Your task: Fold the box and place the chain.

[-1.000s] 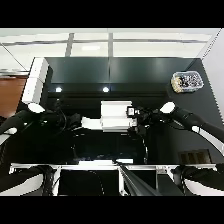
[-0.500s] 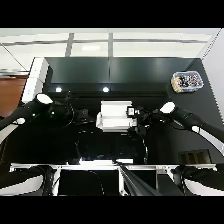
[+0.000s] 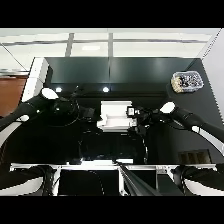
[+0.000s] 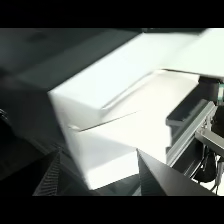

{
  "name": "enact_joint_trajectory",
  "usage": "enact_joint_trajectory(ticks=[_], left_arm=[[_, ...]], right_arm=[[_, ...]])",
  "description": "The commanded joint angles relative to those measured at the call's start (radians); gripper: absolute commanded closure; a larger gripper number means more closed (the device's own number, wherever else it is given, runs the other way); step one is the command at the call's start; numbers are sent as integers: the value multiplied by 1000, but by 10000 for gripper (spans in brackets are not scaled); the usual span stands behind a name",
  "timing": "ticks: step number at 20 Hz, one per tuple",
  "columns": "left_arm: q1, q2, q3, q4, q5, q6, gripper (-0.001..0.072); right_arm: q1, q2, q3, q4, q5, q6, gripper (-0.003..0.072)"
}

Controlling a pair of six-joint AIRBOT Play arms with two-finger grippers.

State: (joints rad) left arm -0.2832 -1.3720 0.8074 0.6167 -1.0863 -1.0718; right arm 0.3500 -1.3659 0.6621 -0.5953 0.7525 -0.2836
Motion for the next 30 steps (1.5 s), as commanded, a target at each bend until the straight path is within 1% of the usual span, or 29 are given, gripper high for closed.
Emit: enact_joint_trajectory(ticks=[1,3,5,6,7,10,14,19,24,30], left_arm=[[-80,-1,7,2,57,-49,167],[-100,-1,7,23,69,-101,170],[-109,0,8,89,65,-178,170],[-116,0,8,116,67,-198,181],[-120,0,10,132,74,-208,211],[-145,-1,18,160,123,-237,211],[-206,-3,43,268,193,-354,211],[-252,-3,98,388,192,-464,211],[-286,-3,144,409,188,-578,211],[-365,-4,157,554,188,-785,211]], right_arm=[[1,0,0,0,0,0,515],[1,0,0,0,0,0,515],[1,0,0,0,0,0,515],[1,0,0,0,0,0,515],[1,0,0,0,0,0,516],[1,0,0,0,0,0,515],[1,0,0,0,0,0,515],[1,0,0,0,0,0,515],[1,0,0,0,0,0,515],[1,0,0,0,-1,0,515]])
